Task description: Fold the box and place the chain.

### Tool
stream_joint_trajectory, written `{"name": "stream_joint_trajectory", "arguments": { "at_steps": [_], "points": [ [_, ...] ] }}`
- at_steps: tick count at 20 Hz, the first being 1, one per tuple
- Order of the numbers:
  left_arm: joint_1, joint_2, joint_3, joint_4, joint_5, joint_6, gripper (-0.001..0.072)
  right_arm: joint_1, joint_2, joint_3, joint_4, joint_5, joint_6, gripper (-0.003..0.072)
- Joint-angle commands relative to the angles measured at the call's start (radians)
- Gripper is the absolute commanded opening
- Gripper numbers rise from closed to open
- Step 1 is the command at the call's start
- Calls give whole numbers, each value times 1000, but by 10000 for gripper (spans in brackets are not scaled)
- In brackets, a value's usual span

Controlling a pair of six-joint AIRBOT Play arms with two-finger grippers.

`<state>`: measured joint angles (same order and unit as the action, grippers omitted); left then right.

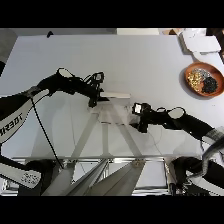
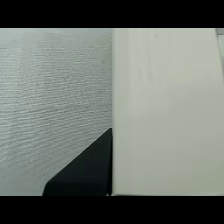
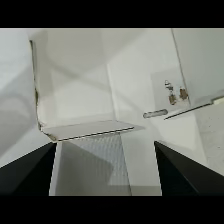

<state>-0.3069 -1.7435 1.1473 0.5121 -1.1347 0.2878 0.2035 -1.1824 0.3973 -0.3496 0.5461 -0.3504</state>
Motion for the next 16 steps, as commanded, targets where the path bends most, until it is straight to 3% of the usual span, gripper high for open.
{"name": "stream_joint_trajectory", "arguments": {
  "at_steps": [1, 8, 12, 16],
  "points": [
    [0, 0, 0, 0, 0, 0, 11, 1, 0, -13, 156, -6, -58, 689],
    [0, 0, 0, 0, 0, 0, 11, 1, 24, -13, 224, -5, -65, 689],
    [0, 0, 0, 0, 0, 0, 11, 1, 76, -13, 253, -119, 27, 689],
    [0, 0, 0, 0, 0, 0, 11, 1, 79, -13, 259, -108, -25, 689]
  ]
}}
